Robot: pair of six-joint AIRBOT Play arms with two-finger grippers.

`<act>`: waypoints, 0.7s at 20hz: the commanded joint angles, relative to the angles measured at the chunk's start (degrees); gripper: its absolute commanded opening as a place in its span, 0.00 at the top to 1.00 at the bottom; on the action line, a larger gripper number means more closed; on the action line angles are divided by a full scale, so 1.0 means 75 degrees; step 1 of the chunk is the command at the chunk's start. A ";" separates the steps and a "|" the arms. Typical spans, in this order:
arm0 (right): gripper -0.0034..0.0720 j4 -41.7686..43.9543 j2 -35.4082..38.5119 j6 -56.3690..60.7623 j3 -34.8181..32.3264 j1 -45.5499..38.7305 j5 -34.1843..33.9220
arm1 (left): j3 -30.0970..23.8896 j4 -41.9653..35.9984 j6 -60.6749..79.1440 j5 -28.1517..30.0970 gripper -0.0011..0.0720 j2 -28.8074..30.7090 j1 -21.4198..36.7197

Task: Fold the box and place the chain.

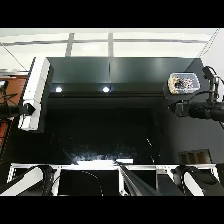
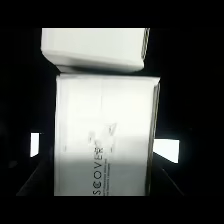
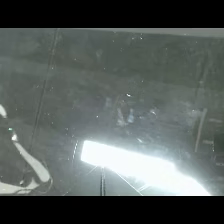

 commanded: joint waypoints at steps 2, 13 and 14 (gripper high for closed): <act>0.94 0.0061 -0.0023 -0.0437 0.0035 0.0052 0.0224 | 0.1070 0.0391 -0.0067 -0.1020 0.00 0.0498 -0.0052; 0.95 -0.2602 0.0956 0.0638 0.1830 0.1040 0.1078 | 0.2049 -0.2827 -0.1070 -0.2763 0.96 0.3468 -0.1486; 0.95 -0.2518 0.1393 0.0638 0.1521 0.1107 0.0554 | 0.1594 -0.2766 -0.1282 -0.2468 0.96 0.3987 -0.1859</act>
